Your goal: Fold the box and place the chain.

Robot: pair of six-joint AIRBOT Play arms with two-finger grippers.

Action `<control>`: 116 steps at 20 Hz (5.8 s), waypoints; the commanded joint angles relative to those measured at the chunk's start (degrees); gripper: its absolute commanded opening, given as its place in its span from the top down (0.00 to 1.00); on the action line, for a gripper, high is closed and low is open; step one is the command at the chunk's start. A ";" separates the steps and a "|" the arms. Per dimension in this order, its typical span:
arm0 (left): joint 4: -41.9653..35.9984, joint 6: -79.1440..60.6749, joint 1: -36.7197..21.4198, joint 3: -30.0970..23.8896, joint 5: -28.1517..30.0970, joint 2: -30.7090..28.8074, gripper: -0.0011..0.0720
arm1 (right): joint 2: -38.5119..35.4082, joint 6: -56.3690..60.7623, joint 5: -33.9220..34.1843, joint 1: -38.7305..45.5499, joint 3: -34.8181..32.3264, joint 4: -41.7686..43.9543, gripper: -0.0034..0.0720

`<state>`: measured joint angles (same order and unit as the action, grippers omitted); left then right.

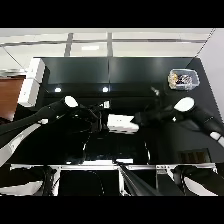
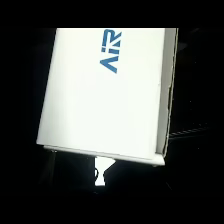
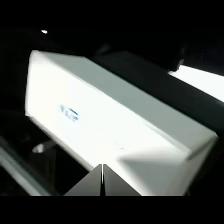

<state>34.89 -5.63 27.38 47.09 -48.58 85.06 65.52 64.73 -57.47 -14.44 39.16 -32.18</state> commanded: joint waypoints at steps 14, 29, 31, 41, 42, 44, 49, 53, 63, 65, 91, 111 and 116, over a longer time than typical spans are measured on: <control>8.70 15.19 8.48 12.07 -0.83 -7.72 0.03 | -12.33 -0.70 -14.43 30.69 6.80 -19.52 0.94; 9.86 25.35 12.79 21.18 -6.34 5.97 0.03 | -12.33 -1.55 -12.55 30.69 5.99 -18.67 0.94; 9.88 25.35 12.85 21.18 -6.34 5.97 0.03 | -12.33 -1.55 -12.57 30.69 5.99 -18.67 0.94; 12.81 25.07 13.40 21.18 -7.41 5.97 0.03 | -12.33 -1.53 -12.63 30.69 5.99 -18.69 0.94; 14.14 25.09 13.84 21.18 -7.43 5.97 0.03 | -12.33 -1.55 -12.66 30.69 5.99 -18.69 0.95; 16.17 25.09 15.02 21.18 -7.41 5.97 0.03 | -12.33 -1.55 -12.72 30.69 5.99 -18.71 0.94; 20.20 25.16 17.25 21.18 -6.67 5.97 0.03 | -12.33 -1.53 -12.79 30.69 5.99 -18.71 0.94; 20.50 25.42 17.88 21.49 -4.39 5.97 0.03 | -12.33 -1.53 -12.85 30.69 5.99 -18.71 0.94; 24.61 30.21 16.00 28.59 -16.59 5.79 0.02 | -12.33 -1.53 -12.94 30.69 5.99 -18.69 0.95; 24.70 30.56 16.15 28.59 -16.59 5.79 0.01 | -12.33 -1.53 -12.94 30.69 5.99 -18.69 0.94; -1.68 1.60 6.67 7.34 -4.87 -2.49 0.03 | -12.31 -1.27 -13.35 30.71 5.99 -18.91 0.94; 1.84 10.38 9.60 7.32 0.13 -2.23 0.02 | -12.33 -1.29 -13.42 30.71 5.99 -18.91 0.94; 2.14 10.38 9.57 7.34 -0.81 -2.23 0.03 | -12.33 -1.29 -13.40 30.71 5.99 -18.93 0.95</control>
<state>36.56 4.23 36.91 54.43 -48.99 82.78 53.21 63.44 -70.87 16.27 45.15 -51.11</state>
